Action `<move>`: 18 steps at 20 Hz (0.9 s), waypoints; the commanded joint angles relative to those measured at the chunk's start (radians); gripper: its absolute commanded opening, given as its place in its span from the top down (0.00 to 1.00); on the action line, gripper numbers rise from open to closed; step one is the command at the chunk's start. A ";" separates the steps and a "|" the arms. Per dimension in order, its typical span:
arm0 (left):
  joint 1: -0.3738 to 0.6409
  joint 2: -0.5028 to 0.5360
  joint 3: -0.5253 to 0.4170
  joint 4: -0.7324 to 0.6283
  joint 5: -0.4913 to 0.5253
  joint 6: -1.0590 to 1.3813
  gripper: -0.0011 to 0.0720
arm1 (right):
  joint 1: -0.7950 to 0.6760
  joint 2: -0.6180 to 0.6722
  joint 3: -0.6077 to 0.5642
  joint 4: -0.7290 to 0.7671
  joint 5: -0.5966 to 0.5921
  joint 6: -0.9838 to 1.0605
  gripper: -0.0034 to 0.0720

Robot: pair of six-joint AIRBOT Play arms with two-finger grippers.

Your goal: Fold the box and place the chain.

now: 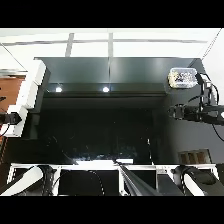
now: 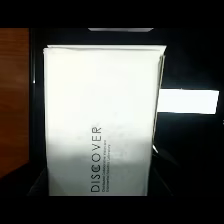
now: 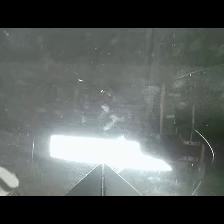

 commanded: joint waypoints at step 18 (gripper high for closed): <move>-0.254 0.158 0.418 -0.385 -0.068 -0.103 0.61 | 0.060 0.000 0.000 0.101 -0.170 -0.107 0.93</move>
